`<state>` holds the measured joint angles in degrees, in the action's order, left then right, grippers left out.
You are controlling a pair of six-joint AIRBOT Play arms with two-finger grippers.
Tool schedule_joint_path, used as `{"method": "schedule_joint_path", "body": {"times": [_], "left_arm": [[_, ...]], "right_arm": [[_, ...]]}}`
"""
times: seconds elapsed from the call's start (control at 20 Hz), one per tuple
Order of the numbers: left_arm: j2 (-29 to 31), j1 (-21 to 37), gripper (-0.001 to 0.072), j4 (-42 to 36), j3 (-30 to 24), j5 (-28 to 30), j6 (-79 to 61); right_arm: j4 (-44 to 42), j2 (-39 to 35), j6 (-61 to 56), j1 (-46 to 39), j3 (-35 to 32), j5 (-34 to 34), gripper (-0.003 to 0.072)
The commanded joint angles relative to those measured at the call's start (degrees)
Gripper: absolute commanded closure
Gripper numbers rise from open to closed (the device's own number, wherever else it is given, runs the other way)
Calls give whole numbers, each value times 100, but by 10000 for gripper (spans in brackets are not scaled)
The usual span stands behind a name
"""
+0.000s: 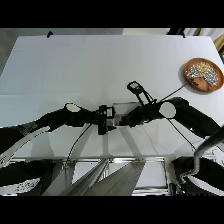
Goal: Fold the box and place the chain.
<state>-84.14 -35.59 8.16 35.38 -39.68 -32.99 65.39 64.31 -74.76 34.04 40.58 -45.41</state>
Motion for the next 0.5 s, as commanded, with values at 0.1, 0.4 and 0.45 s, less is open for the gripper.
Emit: {"method": "schedule_joint_path", "body": {"times": [0.1, 0.4, 0.45], "left_arm": [[4, 2, 456, 0, 4, 0, 0], [4, 2, 456, 0, 4, 0, -2], [4, 2, 456, 0, 4, 0, 0]], "right_arm": [[63, 122, -44, 17, 4, 4, 522], [258, -1423, -39, -656, 7, -476, 541], [326, -1727, -42, -953, 7, -608, 548]]}}
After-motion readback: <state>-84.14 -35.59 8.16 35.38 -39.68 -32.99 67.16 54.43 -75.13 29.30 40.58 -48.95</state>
